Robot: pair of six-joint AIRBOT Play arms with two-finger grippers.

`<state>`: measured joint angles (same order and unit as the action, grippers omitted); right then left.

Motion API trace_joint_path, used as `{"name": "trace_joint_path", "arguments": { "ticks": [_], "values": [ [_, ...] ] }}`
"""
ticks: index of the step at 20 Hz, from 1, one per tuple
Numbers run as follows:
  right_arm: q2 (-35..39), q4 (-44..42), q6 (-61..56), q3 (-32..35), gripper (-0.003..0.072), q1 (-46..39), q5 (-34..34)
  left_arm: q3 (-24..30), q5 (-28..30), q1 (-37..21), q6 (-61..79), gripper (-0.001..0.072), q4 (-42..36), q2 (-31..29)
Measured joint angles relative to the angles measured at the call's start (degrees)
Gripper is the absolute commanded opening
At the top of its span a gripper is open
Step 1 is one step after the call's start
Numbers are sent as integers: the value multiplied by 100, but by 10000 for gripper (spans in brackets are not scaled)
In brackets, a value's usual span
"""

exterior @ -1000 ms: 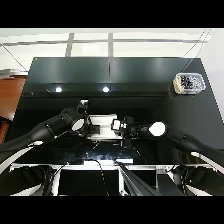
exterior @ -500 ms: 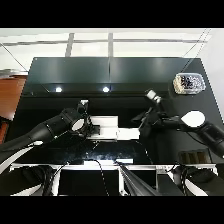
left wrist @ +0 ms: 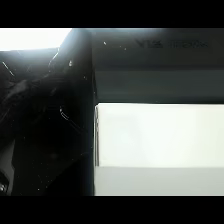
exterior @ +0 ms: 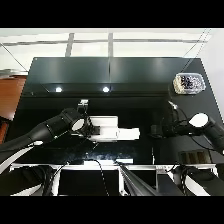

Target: Fold the box and place the chain.

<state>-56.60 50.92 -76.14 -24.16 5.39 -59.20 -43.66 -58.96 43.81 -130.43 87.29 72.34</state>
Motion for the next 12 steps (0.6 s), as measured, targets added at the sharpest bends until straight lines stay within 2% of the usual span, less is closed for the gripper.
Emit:
{"name": "trace_joint_path", "arguments": {
  "ticks": [5, 9, 10, 11, 12],
  "values": [
    [-765, -1473, 168, 17, 19, 765, 562, 0, -11, 2, 0, 33, 2, 0],
    [-1110, -2055, 278, -186, 20, 1403, 925, 0, -20, 0, 0, 33, -31, 0],
    [-1154, -2124, 291, -225, 101, 1497, 968, 0, -22, 2, 0, 33, -37, 0],
    [-1185, -2177, 299, -256, 390, 1561, 986, 0, -22, 2, 0, 33, -44, 0],
    [-1207, -2212, 308, -282, 490, 1602, 981, 0, -24, 0, 2, 33, -52, 0]
  ]
}}
